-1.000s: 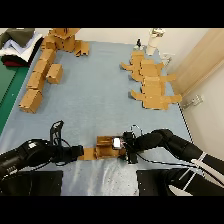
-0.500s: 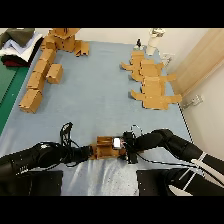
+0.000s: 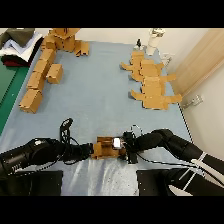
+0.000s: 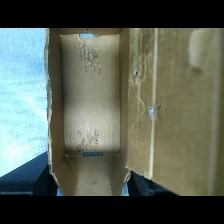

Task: Fold the box.

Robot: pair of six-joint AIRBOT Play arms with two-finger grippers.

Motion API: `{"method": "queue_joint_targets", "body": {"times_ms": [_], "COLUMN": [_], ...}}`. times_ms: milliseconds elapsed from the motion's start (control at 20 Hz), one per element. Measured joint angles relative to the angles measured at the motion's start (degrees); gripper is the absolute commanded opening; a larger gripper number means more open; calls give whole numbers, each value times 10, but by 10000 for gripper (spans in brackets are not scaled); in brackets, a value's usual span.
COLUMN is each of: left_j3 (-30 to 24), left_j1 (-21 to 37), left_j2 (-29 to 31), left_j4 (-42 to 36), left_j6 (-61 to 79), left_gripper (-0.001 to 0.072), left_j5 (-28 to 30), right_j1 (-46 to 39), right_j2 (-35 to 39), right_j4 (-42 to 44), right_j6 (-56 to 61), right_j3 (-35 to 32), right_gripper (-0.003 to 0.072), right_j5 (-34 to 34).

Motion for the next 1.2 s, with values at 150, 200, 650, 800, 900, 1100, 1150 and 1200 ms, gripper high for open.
{"method": "queue_joint_targets", "body": {"times_ms": [150, 200, 650, 800, 900, 1100, 1150, 1200], "left_j3": [11, 12, 31, 34, 35, 37, 37, 37], "left_j1": [5, 5, 6, 6, 6, 6, 6, 6], "left_j2": [4, 5, 6, 6, 6, -1, -5, -8], "left_j4": [7, 7, 12, 12, 12, 7, 4, 2], "left_j6": [0, 0, 3, 4, 5, 5, 5, 6], "left_gripper": [300, 284, 284, 285, 314, 312, 312, 312], "left_j5": [-17, -19, -31, -36, -35, -22, -14, -9], "right_j1": [0, 0, 0, 0, 0, 0, 0, 0], "right_j2": [0, 0, 0, 0, 0, 0, 0, 0], "right_j4": [0, 0, 0, 0, 0, 0, 0, 0], "right_j6": [0, 0, 0, 0, 0, 0, 0, 0], "right_j3": [0, 0, 0, 0, 0, 0, 0, 0], "right_gripper": [525, 525, 525, 525, 525, 525, 525, 525], "right_j5": [0, 0, 0, 0, 0, 0, 0, 0]}}
